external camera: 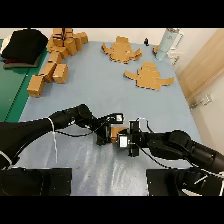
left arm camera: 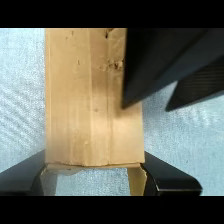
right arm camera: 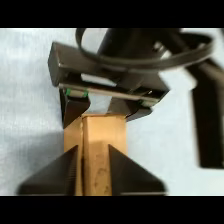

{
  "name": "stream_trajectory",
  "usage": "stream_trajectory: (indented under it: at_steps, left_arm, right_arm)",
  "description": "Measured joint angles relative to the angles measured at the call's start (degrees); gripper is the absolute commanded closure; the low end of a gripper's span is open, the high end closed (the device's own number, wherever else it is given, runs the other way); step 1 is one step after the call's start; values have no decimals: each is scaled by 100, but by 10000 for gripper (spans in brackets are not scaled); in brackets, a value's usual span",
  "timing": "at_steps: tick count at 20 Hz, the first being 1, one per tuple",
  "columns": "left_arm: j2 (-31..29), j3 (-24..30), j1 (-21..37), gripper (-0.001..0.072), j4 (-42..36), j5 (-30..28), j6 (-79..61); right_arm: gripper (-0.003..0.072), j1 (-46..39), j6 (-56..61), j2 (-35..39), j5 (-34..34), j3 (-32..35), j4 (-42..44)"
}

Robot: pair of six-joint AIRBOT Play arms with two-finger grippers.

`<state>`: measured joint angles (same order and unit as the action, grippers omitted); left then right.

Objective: Fold the box.

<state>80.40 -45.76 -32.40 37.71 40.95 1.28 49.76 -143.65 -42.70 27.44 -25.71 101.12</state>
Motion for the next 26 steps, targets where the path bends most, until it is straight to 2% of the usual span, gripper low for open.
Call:
stream_trajectory:
  at_steps: [7,15,26]
  left_arm:
    - [0,0,-2,300,0,0,2]
    - [0,0,-2,300,0,-2,0]
    - [0,0,-2,300,-2,-2,4]
  right_arm:
    - [680,-105,46,13,111,-20,-365]
    - [680,-105,63,-382,144,-26,-229]
    - [680,-105,66,-299,195,-24,-195]
